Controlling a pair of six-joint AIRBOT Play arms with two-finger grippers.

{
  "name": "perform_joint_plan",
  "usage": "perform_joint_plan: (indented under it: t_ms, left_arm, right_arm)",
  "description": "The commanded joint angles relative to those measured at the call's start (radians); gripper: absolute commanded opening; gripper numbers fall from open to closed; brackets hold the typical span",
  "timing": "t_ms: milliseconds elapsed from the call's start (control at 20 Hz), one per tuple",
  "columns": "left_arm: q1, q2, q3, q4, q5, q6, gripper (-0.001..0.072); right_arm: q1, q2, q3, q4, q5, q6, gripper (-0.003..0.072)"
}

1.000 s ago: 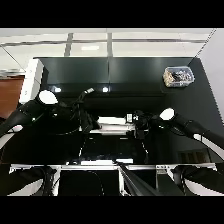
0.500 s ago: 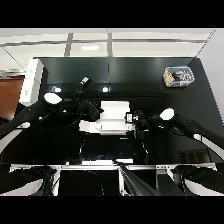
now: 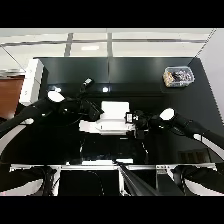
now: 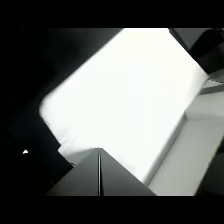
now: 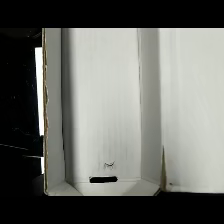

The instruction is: Fold the box and place the chain.

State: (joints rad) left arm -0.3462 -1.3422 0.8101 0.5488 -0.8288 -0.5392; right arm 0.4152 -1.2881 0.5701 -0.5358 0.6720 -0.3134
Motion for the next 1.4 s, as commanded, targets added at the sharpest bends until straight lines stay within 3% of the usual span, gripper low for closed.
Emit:
perform_joint_plan:
  t_ms: [0, 150, 350, 400, 500, 650, 1000, 1350]
  left_arm:
    - [0.035, 0.122, 0.029, 0.184, -0.029, -0.11, 0.0025]
    - [0.092, 0.23, 0.006, 0.27, -0.117, -0.132, 0.0026]
    - [0.068, 0.253, -0.09, 0.282, -0.235, 0.212, 0.0027]
    - [0.059, 0.253, -0.117, 0.286, -0.224, 0.286, 0.0085]
    - [0.04, 0.246, -0.174, 0.285, -0.114, 0.463, 0.0711]
    - [0.009, 0.222, -0.209, 0.283, 0.008, 0.671, 0.0715]
    - [-0.073, 0.121, -0.209, 0.235, 0.042, 0.695, 0.0714]
    - [-0.073, 0.119, -0.204, 0.184, 0.043, 0.696, 0.0714]
  right_arm:
    - [0.0, -0.001, 0.0, 0.001, 0.0, 0.001, 0.0188]
    - [0.0, -0.001, 0.0, 0.001, 0.001, 0.0, 0.0188]
    - [0.0, -0.001, 0.0, 0.001, 0.0, 0.0, 0.0188]
    - [0.0, -0.001, 0.0, 0.001, 0.0, 0.0, 0.0187]
    - [0.0, -0.001, 0.0, 0.001, 0.0, 0.0, 0.0188]
    - [0.0, -0.001, 0.0, 0.001, 0.0, 0.0, 0.0187]
    - [0.0, -0.001, 0.0, 0.001, 0.0, 0.0, 0.0188]
    - [0.0, -0.001, 0.0, 0.001, 0.0, 0.0, 0.0187]
